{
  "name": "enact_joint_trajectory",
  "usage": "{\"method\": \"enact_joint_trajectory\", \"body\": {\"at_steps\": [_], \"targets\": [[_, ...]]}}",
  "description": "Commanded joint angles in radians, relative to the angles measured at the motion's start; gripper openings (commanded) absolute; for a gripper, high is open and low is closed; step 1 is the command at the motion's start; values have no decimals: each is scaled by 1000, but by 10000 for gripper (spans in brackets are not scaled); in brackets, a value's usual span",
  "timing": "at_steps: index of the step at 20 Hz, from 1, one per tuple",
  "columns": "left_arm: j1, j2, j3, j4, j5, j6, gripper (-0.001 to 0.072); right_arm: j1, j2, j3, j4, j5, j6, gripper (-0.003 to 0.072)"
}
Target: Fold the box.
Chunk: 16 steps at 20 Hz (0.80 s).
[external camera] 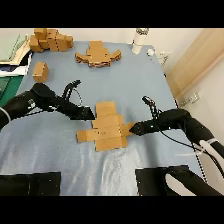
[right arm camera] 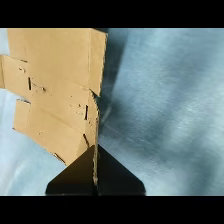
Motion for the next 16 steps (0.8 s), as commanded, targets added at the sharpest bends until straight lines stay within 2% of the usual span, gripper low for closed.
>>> {"method": "enact_joint_trajectory", "body": {"at_steps": [1,7,10,16], "targets": [[26,-84,2,-77,47,51,649,48,80,-57,1,39,-10,2],[43,-201,10,-379,41,261,648,92,112,-73,-2,53,-9,3],[41,-239,39,-389,40,263,648,97,111,-74,-2,54,-10,3],[41,-263,52,-381,-127,307,646,97,111,-74,-3,74,-10,3]]}}
